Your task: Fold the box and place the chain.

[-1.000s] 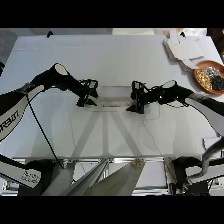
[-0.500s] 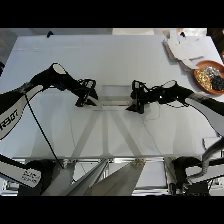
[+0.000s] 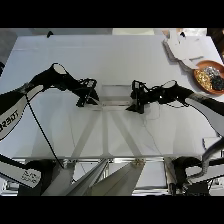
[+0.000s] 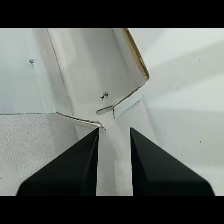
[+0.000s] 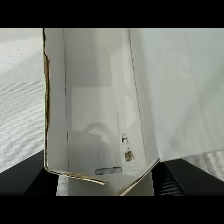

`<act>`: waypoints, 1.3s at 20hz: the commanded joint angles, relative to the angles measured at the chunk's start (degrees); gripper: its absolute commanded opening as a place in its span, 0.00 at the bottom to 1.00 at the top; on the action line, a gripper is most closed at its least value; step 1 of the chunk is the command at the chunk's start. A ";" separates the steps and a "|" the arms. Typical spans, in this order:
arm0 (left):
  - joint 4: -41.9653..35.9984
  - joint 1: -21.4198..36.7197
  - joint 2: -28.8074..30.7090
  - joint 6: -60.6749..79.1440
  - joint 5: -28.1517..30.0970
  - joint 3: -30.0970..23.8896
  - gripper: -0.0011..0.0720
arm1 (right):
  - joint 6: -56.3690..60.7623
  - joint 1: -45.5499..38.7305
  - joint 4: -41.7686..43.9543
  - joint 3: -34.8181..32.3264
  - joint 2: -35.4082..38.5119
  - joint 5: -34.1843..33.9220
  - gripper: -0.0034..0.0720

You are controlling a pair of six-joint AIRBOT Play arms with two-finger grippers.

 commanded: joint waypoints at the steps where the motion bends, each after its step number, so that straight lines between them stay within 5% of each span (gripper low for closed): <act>1: 0.00 -0.72 -0.04 -3.67 1.01 -0.02 0.30 | 0.00 0.04 0.02 0.04 -0.02 0.00 0.74; 14: 0.50 -2.67 0.09 -11.65 4.35 -0.02 0.29 | 0.00 0.04 0.02 0.04 -0.02 0.00 0.74; 18: 0.20 -2.86 0.09 -11.65 3.89 -0.02 0.14 | 0.00 0.04 0.02 0.04 -0.02 0.00 0.74; 19: 0.20 -2.89 0.09 -11.63 3.61 -0.02 0.02 | 0.00 0.04 0.02 0.04 -0.02 0.00 0.74; 26: -2.51 -2.86 0.09 -11.67 2.38 -0.02 0.15 | 0.00 0.04 0.02 0.04 -0.02 0.00 0.74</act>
